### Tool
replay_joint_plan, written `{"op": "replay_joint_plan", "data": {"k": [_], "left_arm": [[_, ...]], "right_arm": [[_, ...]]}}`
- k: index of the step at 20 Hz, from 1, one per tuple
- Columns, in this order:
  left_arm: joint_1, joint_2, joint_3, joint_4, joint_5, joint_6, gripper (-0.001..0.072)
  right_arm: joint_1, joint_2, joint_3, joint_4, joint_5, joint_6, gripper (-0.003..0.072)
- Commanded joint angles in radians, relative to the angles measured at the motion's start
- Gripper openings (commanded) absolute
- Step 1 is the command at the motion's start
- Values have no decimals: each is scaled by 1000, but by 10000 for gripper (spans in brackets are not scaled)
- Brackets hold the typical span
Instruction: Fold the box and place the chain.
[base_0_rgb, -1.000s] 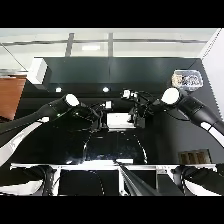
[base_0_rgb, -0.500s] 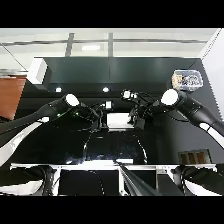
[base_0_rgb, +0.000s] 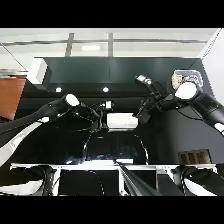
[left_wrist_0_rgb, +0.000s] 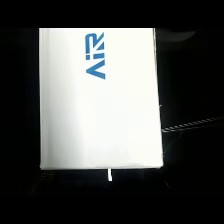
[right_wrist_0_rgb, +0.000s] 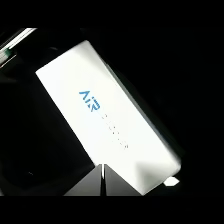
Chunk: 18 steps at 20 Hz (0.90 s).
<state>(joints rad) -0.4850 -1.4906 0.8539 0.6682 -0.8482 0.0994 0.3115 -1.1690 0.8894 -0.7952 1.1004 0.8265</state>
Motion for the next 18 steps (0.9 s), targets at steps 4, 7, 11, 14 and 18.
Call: {"op": "replay_joint_plan", "data": {"k": [4, 7, 11, 14, 18], "left_arm": [[1, 0, 0, 0, 7, 1, 409], [1, 0, 0, 0, 6, 1, 409], [1, 0, 0, 0, 5, 1, 409], [1, 0, 0, 0, 5, 1, 409], [1, 0, 0, 0, 6, 1, 408]], "right_arm": [[-79, -61, -172, 417, -51, 171, 16], [-79, -127, -172, 420, -103, 198, 16], [-79, -188, -172, 373, -142, 216, 16], [-79, -192, -172, 301, -169, 239, 17], [-79, -185, -168, 296, -149, 221, 17]]}}
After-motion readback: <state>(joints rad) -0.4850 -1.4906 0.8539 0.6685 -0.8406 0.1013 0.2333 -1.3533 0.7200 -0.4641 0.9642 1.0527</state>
